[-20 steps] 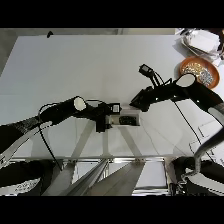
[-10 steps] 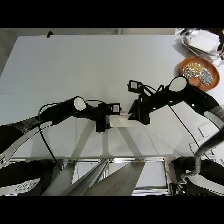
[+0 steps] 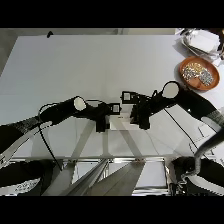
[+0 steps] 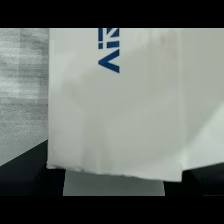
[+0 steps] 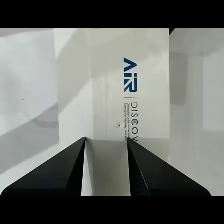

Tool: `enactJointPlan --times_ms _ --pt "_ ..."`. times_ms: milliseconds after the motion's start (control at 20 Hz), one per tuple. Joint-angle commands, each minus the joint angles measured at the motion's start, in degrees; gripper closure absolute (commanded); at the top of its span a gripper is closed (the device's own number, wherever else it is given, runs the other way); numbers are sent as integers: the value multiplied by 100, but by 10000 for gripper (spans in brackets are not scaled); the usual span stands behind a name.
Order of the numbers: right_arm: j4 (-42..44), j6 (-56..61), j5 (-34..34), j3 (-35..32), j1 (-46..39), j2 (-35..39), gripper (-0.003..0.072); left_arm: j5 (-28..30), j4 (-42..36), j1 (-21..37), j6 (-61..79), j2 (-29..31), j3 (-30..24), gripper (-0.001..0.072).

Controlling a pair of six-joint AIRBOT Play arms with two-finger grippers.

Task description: Fold the box and place the chain.

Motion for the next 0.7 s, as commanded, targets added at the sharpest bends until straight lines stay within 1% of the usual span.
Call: enactJointPlan --times_ms 0,200,400,650 --pt "-389 422 -409 -2 85 66 383 -9 2 2 4 -2 2 498" --pt "-345 503 -461 -2 85 297 384 -7 2 2 4 -2 0 498" --pt "-83 501 -431 -2 85 411 388 -9 2 2 4 -2 2 498" --pt "-90 549 -730 -4 85 407 393 -9 2 2 4 -2 2 498"
